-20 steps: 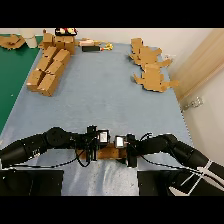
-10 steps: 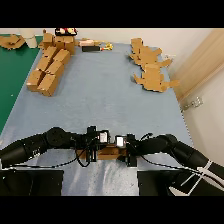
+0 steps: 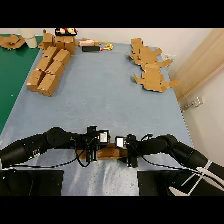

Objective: Fold the box.

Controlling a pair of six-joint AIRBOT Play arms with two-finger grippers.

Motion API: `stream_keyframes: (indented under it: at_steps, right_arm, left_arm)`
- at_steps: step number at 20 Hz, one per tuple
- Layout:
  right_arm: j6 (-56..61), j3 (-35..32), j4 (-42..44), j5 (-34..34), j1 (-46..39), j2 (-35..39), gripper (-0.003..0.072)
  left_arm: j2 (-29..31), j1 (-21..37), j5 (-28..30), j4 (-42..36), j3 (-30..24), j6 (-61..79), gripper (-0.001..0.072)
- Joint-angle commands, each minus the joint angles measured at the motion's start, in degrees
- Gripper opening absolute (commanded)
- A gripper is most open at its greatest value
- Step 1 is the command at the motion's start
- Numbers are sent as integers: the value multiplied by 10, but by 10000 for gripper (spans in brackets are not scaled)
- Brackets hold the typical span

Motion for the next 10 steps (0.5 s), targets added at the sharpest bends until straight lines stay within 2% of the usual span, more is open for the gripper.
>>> stream_keyframes:
  at_steps: [1, 4, 10]
  right_arm:
    - [0, 0, 2, 0, 0, 0, 573]
    - [0, 0, 2, 0, 0, 0, 536]
    - [0, 0, 2, 0, 0, 1, 536]
  left_arm:
    - [0, 0, -1, 0, 0, 0, 11]
    - [0, 0, -1, 0, 0, 0, 11]
    - [0, 0, 0, 0, 0, 0, 11]
